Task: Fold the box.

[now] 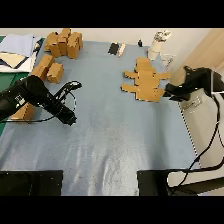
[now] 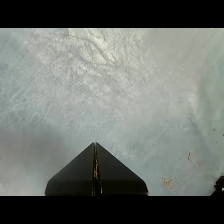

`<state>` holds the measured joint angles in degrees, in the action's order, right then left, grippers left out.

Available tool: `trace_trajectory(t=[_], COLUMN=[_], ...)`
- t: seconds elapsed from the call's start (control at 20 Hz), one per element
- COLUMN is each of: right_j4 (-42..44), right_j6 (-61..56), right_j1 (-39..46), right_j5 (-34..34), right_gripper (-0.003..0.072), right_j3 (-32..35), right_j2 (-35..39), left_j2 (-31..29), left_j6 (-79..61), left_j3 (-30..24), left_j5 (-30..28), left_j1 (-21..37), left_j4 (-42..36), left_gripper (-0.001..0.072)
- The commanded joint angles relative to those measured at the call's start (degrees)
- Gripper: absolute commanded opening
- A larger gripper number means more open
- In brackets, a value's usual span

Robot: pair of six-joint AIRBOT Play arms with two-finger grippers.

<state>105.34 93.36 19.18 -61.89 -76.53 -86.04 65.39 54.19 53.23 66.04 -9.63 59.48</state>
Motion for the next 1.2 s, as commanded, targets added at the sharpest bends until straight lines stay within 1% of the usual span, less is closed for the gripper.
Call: trace_trajectory(t=[0.0,0.15,0.25,0.4,0.5,0.7,0.75,0.8,0.85,0.9,0.95,1.05,1.15], right_j4=[16.2,21.8,24.5,24.6,24.5,24.4,24.4,24.6,24.6,24.6,24.6,24.6,24.8], right_j6=[15.5,19.5,22.2,22.1,22.1,22.2,22.2,22.6,23.5,23.8,23.8,23.8,23.7], right_j1=[14.8,17.0,16.2,14.8,13.8,11.9,11.4,10.9,10.2,9.6,9.1,7.8,6.8], right_j5=[4.9,0.2,-0.5,-1.0,-1.2,-1.9,-2.6,-3.7,-5.2,-7.0,-9.2,-14.2,-18.3], right_gripper=[0.0427,0.0427,0.0427,0.0427,0.0426,0.0418,0.0399,0.0357,0.0331,0.0326,0.0227,0.0003,0.0000], right_j3=[-6.4,-15.8,-20.6,-26.9,-28.2,-28.3,-28.3,-28.4,-29.1,-30.1,-31.3,-34.1,-35.2], right_j2=[-8.4,-18.8,-23.1,-28.3,-30.3,-32.9,-32.9,-32.8,-32.8,-32.7,-32.5,-32.2,-30.9], left_j2=[0.0,0.0,0.0,0.0,0.0,0.0,0.0,0.0,0.0,0.0,0.0,0.0,0.0], left_j6=[-0.5,-0.6,-0.6,-0.6,-0.6,-0.6,-0.6,-0.6,-0.6,-0.6,-0.6,-0.5,2.4], left_j3=[0.0,0.0,0.0,0.0,0.0,0.0,0.0,0.0,0.0,0.0,0.0,0.0,0.0], left_j5=[-1.5,-1.6,-1.5,-1.5,-2.2,-2.2,-2.2,-2.3,-2.5,-2.6,-2.6,-2.6,-2.6], left_j1=[0.0,0.0,0.0,0.0,0.0,0.0,0.0,0.0,0.0,0.0,0.0,0.0,0.0], left_j4=[-4.5,-8.7,-11.6,-16.6,-17.5,-18.8,-19.2,-19.3,-19.3,-19.3,-19.3,-19.3,-20.0], left_gripper=[0.0012,0.0012,0.0012,0.0012,0.0012,0.0012,0.0012,0.0012,0.0012,0.0012,0.0012,0.0012,0.0012])
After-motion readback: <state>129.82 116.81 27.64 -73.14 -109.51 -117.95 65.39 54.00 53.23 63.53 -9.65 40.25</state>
